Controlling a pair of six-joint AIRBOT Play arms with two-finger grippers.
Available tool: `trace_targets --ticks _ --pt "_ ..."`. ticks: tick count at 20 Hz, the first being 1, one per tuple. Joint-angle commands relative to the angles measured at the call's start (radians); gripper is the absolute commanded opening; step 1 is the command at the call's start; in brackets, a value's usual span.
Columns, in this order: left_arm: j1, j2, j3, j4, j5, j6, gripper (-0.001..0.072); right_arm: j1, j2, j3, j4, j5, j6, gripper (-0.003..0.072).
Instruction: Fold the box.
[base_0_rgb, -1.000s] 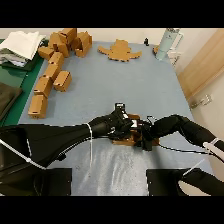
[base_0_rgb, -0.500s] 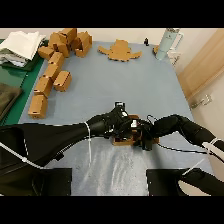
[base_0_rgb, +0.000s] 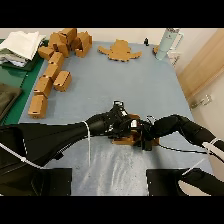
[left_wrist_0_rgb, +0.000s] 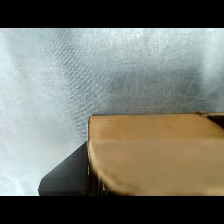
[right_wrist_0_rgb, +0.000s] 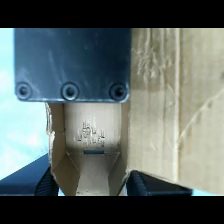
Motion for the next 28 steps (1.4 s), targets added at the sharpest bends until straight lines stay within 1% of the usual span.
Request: trace_targets --ticks 1,3,4,5,6,8,11,13,14,18,23,25,28 --pt "0.000 0.001 0.000 -0.002 0.001 0.003 0.0014 0.001 0.000 0.000 0.001 0.003 -0.001 0.0536" --pt "0.000 0.001 0.000 -0.002 0.000 0.005 0.0017 0.001 0.000 0.000 0.001 0.003 -0.001 0.0536" --pt "0.000 0.001 0.000 -0.002 -0.001 0.006 0.0138 0.001 0.000 0.000 0.001 0.003 0.000 0.0536" --pt "0.000 0.001 0.000 -0.002 -0.005 0.004 0.0461 0.001 0.000 0.000 0.001 0.003 -0.001 0.0536" --pt "0.000 0.001 0.000 -0.003 -0.011 0.003 0.0560 0.001 0.000 0.000 0.001 0.003 -0.001 0.0536" --pt "0.000 0.002 0.005 -0.003 -0.045 0.003 0.0561 0.001 0.000 0.000 0.001 0.003 -0.001 0.0536" --pt "0.006 0.002 0.035 -0.004 -0.126 0.004 0.0561 0.001 0.000 0.000 0.001 0.003 -0.001 0.0536" --pt "0.033 0.002 0.067 -0.042 -0.161 0.034 0.0561 0.001 0.000 0.000 0.001 0.003 -0.001 0.0536" --pt "0.053 0.002 0.083 -0.079 -0.161 0.083 0.0561 0.001 0.000 0.000 0.001 0.003 -0.001 0.0536" --pt "0.171 0.002 0.123 -0.263 -0.156 0.224 0.0562 0.001 0.000 0.000 0.001 0.003 -0.001 0.0536" --pt "0.327 0.002 0.126 -0.531 -0.161 0.436 0.0562 0.001 0.000 0.000 0.001 0.003 -0.001 0.0536" --pt "0.383 0.002 0.126 -0.581 -0.177 0.493 0.0562 0.001 0.000 0.000 0.001 0.003 -0.001 0.0536" --pt "0.457 0.002 0.126 -0.593 -0.220 0.567 0.0562 0.001 0.000 0.000 0.001 0.003 -0.001 0.0536"
